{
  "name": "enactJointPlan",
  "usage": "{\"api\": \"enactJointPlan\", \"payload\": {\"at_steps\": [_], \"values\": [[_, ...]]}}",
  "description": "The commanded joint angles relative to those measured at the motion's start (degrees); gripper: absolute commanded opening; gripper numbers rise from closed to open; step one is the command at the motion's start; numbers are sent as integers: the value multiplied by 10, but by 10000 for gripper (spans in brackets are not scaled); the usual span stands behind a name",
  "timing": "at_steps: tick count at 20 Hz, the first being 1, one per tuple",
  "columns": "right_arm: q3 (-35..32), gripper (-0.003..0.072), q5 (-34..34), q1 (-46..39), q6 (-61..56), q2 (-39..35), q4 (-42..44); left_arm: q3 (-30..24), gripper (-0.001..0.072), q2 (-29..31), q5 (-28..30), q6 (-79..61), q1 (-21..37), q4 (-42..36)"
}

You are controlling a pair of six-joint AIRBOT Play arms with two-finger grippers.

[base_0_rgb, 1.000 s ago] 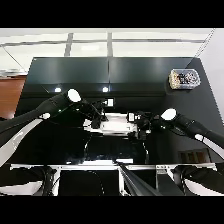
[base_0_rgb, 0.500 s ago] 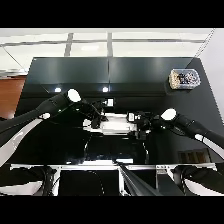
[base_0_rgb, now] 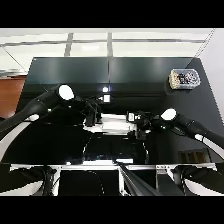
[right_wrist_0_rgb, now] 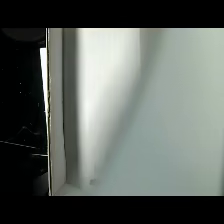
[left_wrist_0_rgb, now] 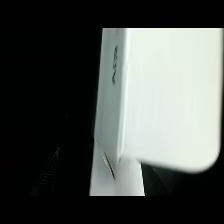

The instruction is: Fold the box and place the chain.

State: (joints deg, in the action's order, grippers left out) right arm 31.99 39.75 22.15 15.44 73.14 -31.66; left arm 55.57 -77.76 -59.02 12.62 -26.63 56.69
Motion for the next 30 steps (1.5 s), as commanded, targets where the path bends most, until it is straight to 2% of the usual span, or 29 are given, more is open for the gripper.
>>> {"api": "enactJointPlan", "payload": {"at_steps": [1,2,3,4,6,8,9,13,14,15,20,24,27,30], "values": [[0,83,1,1,0,0,0,1,572,38,-86,147,11,82],[0,83,1,1,0,0,1,1,481,37,-113,179,11,80],[0,84,1,0,0,0,1,1,222,36,-139,203,11,80],[0,84,1,0,0,0,1,1,31,35,-162,208,11,76],[0,83,-17,0,0,0,1,0,25,35,-177,239,9,29],[0,83,-24,0,0,0,1,-1,25,35,-150,237,-5,-40],[0,83,-25,0,0,0,1,-1,25,35,-101,236,-12,-66],[0,83,-25,0,0,0,1,-1,26,24,160,236,-15,-144],[0,83,-25,0,0,0,1,-1,27,14,200,235,-16,-150],[0,83,-25,0,0,0,1,-1,27,2,212,226,-15,-146],[0,83,-25,0,0,0,1,-1,26,-55,162,221,-16,-86],[0,83,-25,0,0,0,1,-1,27,-86,88,221,-16,-83],[0,83,-25,0,0,0,1,6,25,-65,108,224,-15,-52],[0,83,-25,0,0,0,1,29,24,-5,107,267,-5,11]]}}
